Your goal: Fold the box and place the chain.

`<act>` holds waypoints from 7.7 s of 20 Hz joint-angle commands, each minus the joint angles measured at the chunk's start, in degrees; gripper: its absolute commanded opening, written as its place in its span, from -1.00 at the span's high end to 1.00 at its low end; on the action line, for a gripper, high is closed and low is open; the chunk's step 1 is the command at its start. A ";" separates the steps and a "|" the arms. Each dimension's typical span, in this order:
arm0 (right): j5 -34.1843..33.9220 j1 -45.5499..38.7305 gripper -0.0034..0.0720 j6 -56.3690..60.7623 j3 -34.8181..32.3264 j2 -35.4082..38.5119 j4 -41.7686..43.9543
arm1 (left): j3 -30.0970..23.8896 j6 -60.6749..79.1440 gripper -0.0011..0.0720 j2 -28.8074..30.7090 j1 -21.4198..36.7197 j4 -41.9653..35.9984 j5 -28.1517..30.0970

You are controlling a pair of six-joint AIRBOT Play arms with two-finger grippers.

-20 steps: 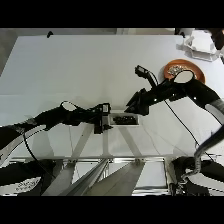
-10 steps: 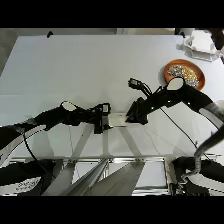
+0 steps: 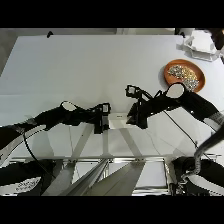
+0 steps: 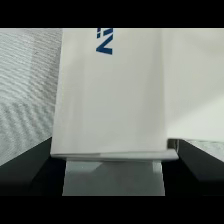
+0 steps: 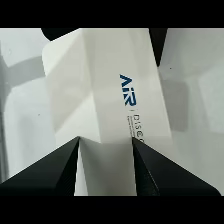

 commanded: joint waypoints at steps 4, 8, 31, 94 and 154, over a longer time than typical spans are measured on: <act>-3.34 0.22 0.04 -0.02 -0.28 0.37 -1.57 | 0.00 0.11 -0.15 0.02 0.02 0.04 0.02; -2.95 0.22 0.13 -0.02 -0.28 1.66 -1.25 | 0.00 0.11 -0.15 0.02 0.02 0.04 0.02; -12.68 4.48 0.22 2.12 -4.02 5.07 -0.09 | 0.00 0.11 -0.15 0.02 0.02 0.04 0.02; -25.07 4.48 0.22 2.73 -7.67 5.07 3.13 | 0.00 0.11 -0.15 0.02 0.02 0.04 0.02; -20.72 4.90 0.33 -2.84 -13.20 9.81 7.63 | 0.00 0.11 -0.15 0.02 0.02 0.02 0.00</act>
